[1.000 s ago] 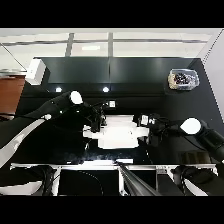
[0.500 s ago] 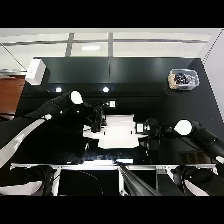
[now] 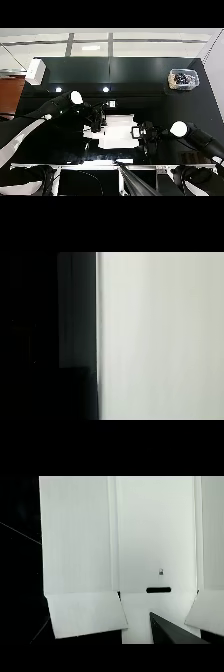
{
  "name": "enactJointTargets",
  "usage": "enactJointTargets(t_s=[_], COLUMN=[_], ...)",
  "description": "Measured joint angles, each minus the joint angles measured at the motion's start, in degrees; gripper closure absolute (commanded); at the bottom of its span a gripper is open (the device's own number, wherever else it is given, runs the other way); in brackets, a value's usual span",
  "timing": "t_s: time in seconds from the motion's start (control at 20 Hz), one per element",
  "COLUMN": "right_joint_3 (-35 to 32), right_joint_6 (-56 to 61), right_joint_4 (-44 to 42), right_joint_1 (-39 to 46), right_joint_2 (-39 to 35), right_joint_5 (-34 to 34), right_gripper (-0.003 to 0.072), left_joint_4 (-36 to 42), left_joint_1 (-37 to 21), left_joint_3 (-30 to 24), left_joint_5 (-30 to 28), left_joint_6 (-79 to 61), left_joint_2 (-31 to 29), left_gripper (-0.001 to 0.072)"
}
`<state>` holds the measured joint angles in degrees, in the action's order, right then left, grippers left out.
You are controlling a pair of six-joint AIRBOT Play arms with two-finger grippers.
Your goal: Fold the box and place the chain.
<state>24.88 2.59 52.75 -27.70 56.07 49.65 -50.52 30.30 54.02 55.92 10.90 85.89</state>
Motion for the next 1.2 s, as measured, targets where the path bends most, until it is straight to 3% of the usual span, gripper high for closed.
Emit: enactJointTargets(t_s=[0.55,0.8,1.2], right_joint_3=[0.07,1.42,2.14], right_joint_6=[3.37,6.1,3.08], right_joint_4=[-3.34,-1.79,-8.96], right_joint_1=[-6.56,-3.56,2.73], right_joint_2=[0.74,-2.51,-2.54], right_joint_5=[-7.61,-9.51,-9.92], right_gripper=[-0.0034,-0.0034,-0.0034], left_joint_4=[0.02,0.02,-0.83], left_joint_1=[0.0,0.07,0.07], left_joint_3=[0.0,0.0,0.07], left_joint_5=[0.0,-0.02,0.04], left_joint_6=[0.0,0.0,0.0], left_joint_2=[0.0,0.0,-0.11], left_gripper=[0.0682,0.0683,0.0683])
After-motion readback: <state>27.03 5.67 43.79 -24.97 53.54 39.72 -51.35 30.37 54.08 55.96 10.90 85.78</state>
